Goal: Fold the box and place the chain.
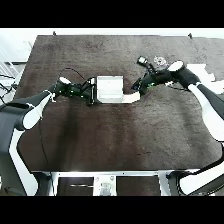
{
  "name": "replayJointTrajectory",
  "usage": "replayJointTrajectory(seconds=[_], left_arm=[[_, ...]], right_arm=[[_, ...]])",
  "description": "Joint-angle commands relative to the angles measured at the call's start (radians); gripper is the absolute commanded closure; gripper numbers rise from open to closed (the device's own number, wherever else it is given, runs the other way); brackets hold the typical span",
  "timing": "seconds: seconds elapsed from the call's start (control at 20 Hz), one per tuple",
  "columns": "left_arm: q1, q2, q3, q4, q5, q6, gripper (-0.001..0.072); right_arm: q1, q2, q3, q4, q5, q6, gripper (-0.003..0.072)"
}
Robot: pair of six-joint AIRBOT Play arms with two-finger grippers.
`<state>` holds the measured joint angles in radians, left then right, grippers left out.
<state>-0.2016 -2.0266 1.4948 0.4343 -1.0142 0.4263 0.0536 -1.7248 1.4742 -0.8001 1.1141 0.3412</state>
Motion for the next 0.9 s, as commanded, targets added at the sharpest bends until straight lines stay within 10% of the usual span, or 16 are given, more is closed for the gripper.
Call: replayJointTrajectory(seconds=[0.0,0.85], left_arm=[[0.000,0.000,0.000,0.000,0.000,0.000,0.0288],[0.000,0.000,0.000,0.000,0.000,0.000,0.0288]], right_arm=[[-0.061,0.066,0.000,-0.010,0.007,0.274,0.0685],[-0.117,-0.092,-0.238,0.240,-0.102,0.499,0.0686]])
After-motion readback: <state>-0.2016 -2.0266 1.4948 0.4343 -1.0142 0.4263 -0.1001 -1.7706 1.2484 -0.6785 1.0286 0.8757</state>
